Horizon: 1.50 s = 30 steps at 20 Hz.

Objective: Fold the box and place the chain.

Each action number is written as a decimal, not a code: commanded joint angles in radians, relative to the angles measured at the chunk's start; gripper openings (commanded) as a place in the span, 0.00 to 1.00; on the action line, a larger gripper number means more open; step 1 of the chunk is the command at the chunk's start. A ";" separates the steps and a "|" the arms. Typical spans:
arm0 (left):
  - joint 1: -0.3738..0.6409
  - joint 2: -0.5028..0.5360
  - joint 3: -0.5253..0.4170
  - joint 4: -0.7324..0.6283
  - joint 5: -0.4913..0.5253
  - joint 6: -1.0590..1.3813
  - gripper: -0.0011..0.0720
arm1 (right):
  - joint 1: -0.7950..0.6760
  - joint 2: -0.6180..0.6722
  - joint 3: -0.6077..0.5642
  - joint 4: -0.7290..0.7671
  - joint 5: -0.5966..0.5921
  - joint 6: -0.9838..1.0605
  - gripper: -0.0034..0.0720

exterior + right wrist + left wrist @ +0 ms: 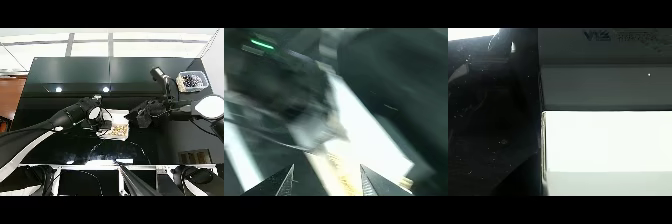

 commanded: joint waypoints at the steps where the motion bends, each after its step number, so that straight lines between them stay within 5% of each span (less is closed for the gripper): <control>1: 0.000 -0.001 0.001 0.001 0.000 0.000 0.05 | -0.032 -0.008 -0.032 -0.320 -0.027 0.032 0.70; 3: 0.000 -0.001 0.001 0.000 0.000 0.000 0.05 | -0.035 -0.008 -0.095 -0.403 -0.032 -0.023 0.70; 6: 0.000 -0.001 0.001 0.000 0.000 0.000 0.05 | -0.016 -0.008 -0.234 -0.319 -0.117 -0.269 0.70; 7: 0.000 -0.001 0.001 0.001 0.000 0.000 0.05 | -0.002 -0.009 -0.270 -0.294 -0.156 -0.370 0.86; 8: 0.000 -0.001 0.001 0.001 0.000 0.000 0.05 | 0.014 -0.011 -0.298 -0.269 -0.194 -0.480 0.87; 13: 0.000 -0.001 0.001 0.001 0.000 0.000 0.05 | 0.019 -0.188 -0.295 0.030 -0.192 -0.998 0.86; 17: 0.000 -0.001 0.001 0.001 0.000 0.000 0.05 | 0.019 -0.275 -0.271 0.040 -0.219 -1.063 0.86; 19: 0.000 -0.001 0.001 0.001 0.001 0.000 0.05 | 0.019 -0.296 -0.265 0.055 -0.244 -1.072 0.70; 30: 0.000 -0.001 0.001 -0.001 0.000 0.000 0.05 | 0.077 -0.343 -0.259 0.106 -0.309 -1.077 0.68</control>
